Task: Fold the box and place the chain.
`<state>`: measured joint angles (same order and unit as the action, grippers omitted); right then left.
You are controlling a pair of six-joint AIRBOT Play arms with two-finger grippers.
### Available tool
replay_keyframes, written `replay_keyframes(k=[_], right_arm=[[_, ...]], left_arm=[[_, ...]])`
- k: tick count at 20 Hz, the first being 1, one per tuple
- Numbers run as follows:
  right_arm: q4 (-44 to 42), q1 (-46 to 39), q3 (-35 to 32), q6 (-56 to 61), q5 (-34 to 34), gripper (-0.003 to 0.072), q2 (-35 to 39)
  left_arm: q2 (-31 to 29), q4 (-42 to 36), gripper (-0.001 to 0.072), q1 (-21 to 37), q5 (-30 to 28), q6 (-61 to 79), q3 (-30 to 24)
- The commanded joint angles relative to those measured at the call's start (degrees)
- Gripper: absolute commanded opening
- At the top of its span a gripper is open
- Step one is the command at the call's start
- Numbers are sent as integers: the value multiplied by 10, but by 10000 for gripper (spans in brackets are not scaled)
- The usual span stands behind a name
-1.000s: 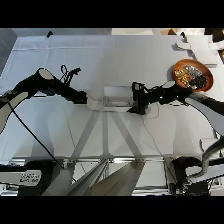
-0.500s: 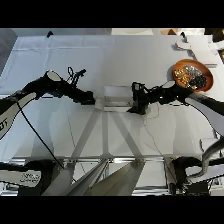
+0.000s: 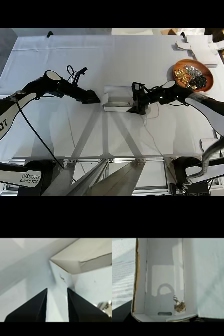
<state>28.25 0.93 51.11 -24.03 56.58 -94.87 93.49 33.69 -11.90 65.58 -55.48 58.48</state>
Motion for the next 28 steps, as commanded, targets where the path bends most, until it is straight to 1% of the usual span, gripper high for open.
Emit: replay_keyframes(k=[1, 5, 9, 15, 19, 21, 22, 23, 24, 28], right_arm=[[0, 0, 1, 0, 0, 530, 0], [0, 0, 1, 0, 0, 530, 0], [0, 0, 1, 0, 0, 530, 0], [0, 0, 1, 0, 0, 530, 0], [0, 0, 1, 0, 0, 530, 0], [0, 0, 1, 0, 0, 530, 0], [0, 0, 1, 0, 0, 530, 0], [0, 0, 1, 0, 0, 530, 0], [0, 0, 1, 0, 0, 530, 0], [0, 0, 1, 0, 0, 530, 0]], left_arm=[[-1, -34, 276, -4, 7, 29, 0], [-1, -32, 276, -7, 10, 29, 0], [-1, -32, 276, -5, 27, 29, 0], [-1, -33, 277, -5, 30, 34, 0], [-1, -37, 278, -7, 44, 49, 0], [-1, -40, 280, -10, 30, 50, 0], [-1, -48, 300, -12, 23, 52, 0], [-1, -57, 360, -18, 14, 52, 0], [-1, -61, 399, -25, 0, 52, 0], [-3, -55, 416, -58, -78, 51, 0]])
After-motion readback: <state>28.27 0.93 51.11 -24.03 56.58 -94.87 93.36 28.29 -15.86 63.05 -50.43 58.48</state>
